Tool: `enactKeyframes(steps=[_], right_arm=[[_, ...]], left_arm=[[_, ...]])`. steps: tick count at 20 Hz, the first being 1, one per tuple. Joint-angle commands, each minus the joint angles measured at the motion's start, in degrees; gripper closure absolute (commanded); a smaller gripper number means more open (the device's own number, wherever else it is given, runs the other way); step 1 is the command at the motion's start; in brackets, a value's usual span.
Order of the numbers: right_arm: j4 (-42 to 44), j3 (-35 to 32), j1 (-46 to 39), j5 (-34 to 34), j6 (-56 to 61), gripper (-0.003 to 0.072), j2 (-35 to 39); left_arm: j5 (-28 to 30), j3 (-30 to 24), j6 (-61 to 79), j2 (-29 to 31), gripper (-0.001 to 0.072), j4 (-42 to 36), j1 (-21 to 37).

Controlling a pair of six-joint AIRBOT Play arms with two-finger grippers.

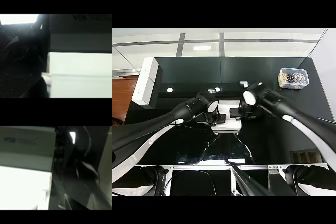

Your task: Fold the box and place the chain.

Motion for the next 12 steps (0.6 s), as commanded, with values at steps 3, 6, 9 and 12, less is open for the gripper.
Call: enactKeyframes(steps=[3, 6, 9, 12], right_arm=[[-21.86, 2.34, -6.64, 4.42, -7.91, 0.0311, 14.84], [-38.36, 1.27, -17.57, -3.93, -7.89, 0.0307, 14.29], [-29.62, 0.48, -32.15, -19.37, -7.89, -0.0018, 8.04], [-18.99, 10.1, -40.81, -19.15, -7.63, -0.0013, -4.79]], left_arm=[[0.11, 0.02, 0.0, -0.04, 0.0683, 0.0, 0.04], [0.07, 0.02, 0.02, -0.04, 0.0682, -0.02, 0.04], [0.09, 0.02, 0.0, -0.04, 0.0682, -0.02, 0.04], [0.63, 0.02, 0.02, -0.04, 0.0682, -0.04, 0.04]])
